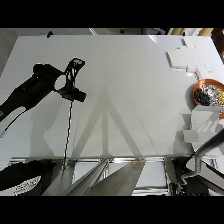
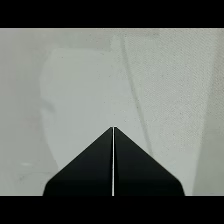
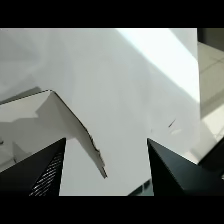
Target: Fold the box and place the chain.
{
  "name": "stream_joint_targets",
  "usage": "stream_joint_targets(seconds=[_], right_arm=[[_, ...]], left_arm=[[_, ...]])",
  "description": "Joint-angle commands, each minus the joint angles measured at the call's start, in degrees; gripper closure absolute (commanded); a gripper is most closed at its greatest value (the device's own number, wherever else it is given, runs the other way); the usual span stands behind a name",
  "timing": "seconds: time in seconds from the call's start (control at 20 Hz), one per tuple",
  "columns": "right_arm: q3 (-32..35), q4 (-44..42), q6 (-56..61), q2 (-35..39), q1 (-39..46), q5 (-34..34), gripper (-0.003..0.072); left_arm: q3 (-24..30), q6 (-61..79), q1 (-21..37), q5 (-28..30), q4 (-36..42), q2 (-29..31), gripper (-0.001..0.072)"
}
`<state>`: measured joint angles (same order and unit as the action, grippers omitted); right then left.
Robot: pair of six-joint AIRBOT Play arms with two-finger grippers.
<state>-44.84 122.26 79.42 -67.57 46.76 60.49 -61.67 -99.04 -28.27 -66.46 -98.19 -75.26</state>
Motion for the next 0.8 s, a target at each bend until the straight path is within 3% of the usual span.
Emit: stream_joint_targets(seconds=[0.0,0.1,0.3,0.45,0.75], right_arm=[[-0.3,-1.5,-2.4,-2.6,1.9,-0.9,0.0196],[-0.3,-4.3,-4.9,-5.4,1.9,1.6,0.0243],[-0.3,-6.4,-5.5,-6.8,1.9,4.0,0.0447],[-0.4,-12.4,-10.1,-5.9,1.5,8.4,0.0657],[-0.3,-18.2,-11.3,3.7,-17.2,14.4,0.0665]], left_arm=[[0.0,0.0,0.0,0.0,0.0,0.0,0.0697],[0.0,0.0,0.0,0.0,0.0,0.0,0.0697],[0.0,0.0,0.0,0.0,0.0,0.0,0.0697],[0.0,0.0,0.0,0.0,0.0,0.0,0.0697],[0.0,0.0,0.0,0.0,0.0,0.0,0.0697]])
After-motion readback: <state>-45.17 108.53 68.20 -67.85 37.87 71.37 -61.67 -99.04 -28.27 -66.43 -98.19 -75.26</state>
